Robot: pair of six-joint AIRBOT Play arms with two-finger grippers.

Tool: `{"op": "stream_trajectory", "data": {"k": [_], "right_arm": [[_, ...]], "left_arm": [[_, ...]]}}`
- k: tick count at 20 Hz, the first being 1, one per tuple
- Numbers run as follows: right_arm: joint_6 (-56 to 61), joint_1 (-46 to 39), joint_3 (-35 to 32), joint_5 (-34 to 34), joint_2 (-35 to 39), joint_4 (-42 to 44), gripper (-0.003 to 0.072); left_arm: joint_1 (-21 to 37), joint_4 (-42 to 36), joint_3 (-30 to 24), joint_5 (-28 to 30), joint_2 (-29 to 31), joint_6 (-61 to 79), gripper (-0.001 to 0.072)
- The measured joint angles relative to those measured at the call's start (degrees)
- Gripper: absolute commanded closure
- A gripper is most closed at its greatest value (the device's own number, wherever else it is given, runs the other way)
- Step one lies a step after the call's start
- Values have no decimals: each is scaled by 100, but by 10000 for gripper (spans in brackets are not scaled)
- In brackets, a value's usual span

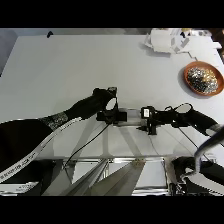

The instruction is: Fold the box and place the chain.

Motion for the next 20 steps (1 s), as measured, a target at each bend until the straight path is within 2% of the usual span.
{"op": "stream_trajectory", "data": {"k": [1,2,7,18,19,20], "right_arm": [[-2,0,0,-2,0,0,286],[-4,0,-2,-2,0,0,286],[-20,4,-2,-13,0,9,286],[0,7,-4,-9,-2,9,286],[0,7,-2,-9,-2,9,286],[0,7,-4,-9,-2,9,286]], "left_arm": [[-15,31,0,15,-2,-20,533],[-35,52,-2,92,-15,-46,512],[-57,149,0,-90,17,-87,496],[-74,649,4,-258,201,-2,507],[-87,658,4,-245,162,-2,522],[-107,667,4,-225,118,-4,610]]}}
